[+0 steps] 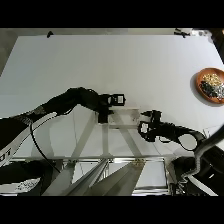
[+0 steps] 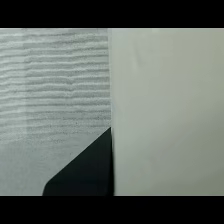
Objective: Fold the box and place the chain.
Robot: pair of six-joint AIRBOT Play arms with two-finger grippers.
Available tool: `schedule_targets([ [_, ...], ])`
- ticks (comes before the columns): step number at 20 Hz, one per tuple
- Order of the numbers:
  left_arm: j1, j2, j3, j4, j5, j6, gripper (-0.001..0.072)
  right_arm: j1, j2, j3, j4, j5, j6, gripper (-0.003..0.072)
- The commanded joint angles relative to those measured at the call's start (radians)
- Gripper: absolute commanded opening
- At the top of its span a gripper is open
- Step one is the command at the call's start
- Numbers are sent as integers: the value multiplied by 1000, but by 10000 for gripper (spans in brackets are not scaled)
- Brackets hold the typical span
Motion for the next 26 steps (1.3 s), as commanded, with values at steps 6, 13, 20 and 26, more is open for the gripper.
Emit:
schedule_targets([
  [6,0,-1,0,0,1,0,10,-73,-4,16,172,58,-151,695],
  [13,0,-1,0,0,1,0,10,-80,-51,16,338,65,-362,695],
  [20,0,-1,0,0,1,0,10,-194,-79,20,387,155,-449,694],
  [26,0,-1,0,0,1,0,10,-194,-120,20,513,155,-579,693],
])
